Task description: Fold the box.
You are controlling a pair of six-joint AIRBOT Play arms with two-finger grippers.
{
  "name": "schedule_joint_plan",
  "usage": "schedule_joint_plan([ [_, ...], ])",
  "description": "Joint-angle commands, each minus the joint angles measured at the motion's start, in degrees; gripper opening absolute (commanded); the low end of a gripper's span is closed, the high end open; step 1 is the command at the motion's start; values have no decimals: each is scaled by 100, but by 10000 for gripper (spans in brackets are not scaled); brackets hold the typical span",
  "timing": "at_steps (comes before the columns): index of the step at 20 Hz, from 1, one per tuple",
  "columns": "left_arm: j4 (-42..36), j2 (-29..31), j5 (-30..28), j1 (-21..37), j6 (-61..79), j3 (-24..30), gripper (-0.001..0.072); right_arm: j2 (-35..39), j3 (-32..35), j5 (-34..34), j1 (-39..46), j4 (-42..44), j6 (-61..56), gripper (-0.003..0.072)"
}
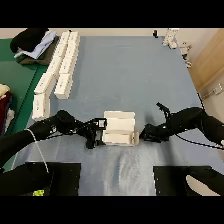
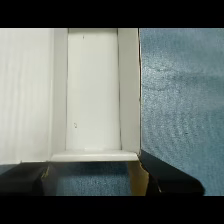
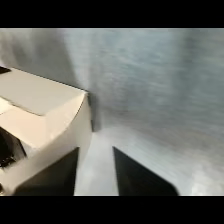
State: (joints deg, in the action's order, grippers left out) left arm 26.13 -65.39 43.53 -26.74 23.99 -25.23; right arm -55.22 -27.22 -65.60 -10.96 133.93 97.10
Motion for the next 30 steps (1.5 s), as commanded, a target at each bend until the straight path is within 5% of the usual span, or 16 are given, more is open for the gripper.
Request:
schedule_joint_plan([
  [1, 0, -2, -2, 0, 0, -2, 413, -7, -321, 17, -308, 4, -28, 374],
  [3, 0, -2, -2, 0, 2, -2, 414, -7, -380, 24, -382, 7, -72, 375],
  [5, 0, -2, -2, 0, 2, -2, 413, -7, -413, 24, -382, 9, -76, 486],
  [11, 2, -2, -2, 0, 2, -2, 413, -13, -422, 581, -868, -63, -382, 480],
  [16, 0, -2, -2, 0, 2, -2, 413, -308, -817, 1021, -1895, -1392, -1956, 439],
  [23, 0, -2, -2, 0, 2, -2, 413, -1482, -2262, -160, -3307, -3993, -4535, 437],
  [30, 0, -2, -2, 0, 0, -2, 413, -2015, -2745, -494, -3989, -4365, -5772, 405],
])
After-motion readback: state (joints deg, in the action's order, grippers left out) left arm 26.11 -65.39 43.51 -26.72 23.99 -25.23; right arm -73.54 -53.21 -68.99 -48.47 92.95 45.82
